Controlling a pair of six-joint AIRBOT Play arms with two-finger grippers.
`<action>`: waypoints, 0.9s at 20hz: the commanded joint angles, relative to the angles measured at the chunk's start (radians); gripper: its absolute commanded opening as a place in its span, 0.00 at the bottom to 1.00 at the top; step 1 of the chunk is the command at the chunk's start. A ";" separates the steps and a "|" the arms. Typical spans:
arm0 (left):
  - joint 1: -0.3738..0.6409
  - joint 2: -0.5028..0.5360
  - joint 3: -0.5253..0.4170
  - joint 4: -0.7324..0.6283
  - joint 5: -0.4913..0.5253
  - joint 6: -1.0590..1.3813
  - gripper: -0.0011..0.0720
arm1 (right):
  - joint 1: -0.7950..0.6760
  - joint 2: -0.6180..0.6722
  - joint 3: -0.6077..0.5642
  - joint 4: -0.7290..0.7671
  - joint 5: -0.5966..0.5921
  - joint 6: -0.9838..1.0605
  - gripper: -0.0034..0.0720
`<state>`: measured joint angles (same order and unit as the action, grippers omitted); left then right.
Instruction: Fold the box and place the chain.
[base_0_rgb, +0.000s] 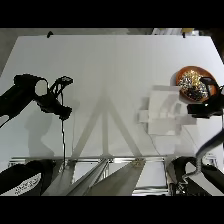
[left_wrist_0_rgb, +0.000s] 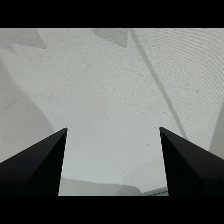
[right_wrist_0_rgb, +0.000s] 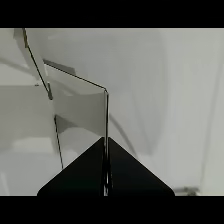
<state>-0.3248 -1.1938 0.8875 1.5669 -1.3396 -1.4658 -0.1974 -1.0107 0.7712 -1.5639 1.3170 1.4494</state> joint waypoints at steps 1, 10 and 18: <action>-0.001 0.000 0.000 0.000 0.008 0.000 0.88 | 0.147 0.140 -0.152 0.214 -0.154 -0.007 0.07; -0.001 -0.001 -0.001 -0.171 0.241 0.120 0.89 | 0.471 0.169 -0.304 0.263 -0.357 0.115 0.07; -0.001 -0.064 -0.001 -0.603 0.373 0.401 0.88 | 0.489 0.169 -0.304 0.264 -0.373 0.125 0.07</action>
<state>-0.3252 -1.2274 0.8867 1.1152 -1.0142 -1.1545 0.2840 -0.8425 0.4679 -1.3025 0.9527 1.5692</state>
